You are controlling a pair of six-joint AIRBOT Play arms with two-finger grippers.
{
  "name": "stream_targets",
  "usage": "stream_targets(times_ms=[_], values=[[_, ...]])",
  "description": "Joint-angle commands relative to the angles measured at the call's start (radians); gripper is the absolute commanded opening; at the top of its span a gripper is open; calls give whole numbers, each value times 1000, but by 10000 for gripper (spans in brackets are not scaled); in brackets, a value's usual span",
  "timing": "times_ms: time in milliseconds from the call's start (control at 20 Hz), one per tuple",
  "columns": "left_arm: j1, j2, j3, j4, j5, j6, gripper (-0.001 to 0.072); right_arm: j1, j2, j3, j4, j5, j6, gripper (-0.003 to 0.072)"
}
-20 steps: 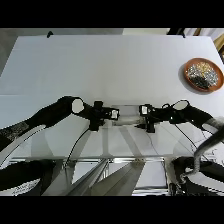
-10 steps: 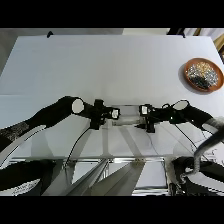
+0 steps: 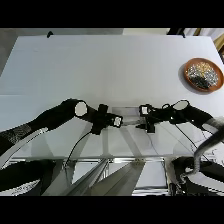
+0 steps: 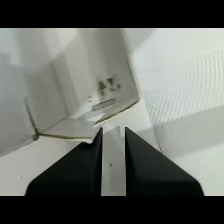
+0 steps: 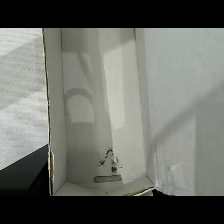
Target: Fold the box and place the chain.
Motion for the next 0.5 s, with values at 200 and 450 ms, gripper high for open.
stream_targets(times_ms=[200,450], values=[[-3,0,0,-6,17,3,136,1,0,0,2,-3,-1,403],[-26,0,0,-78,78,3,132,1,0,0,2,-3,-1,403]])
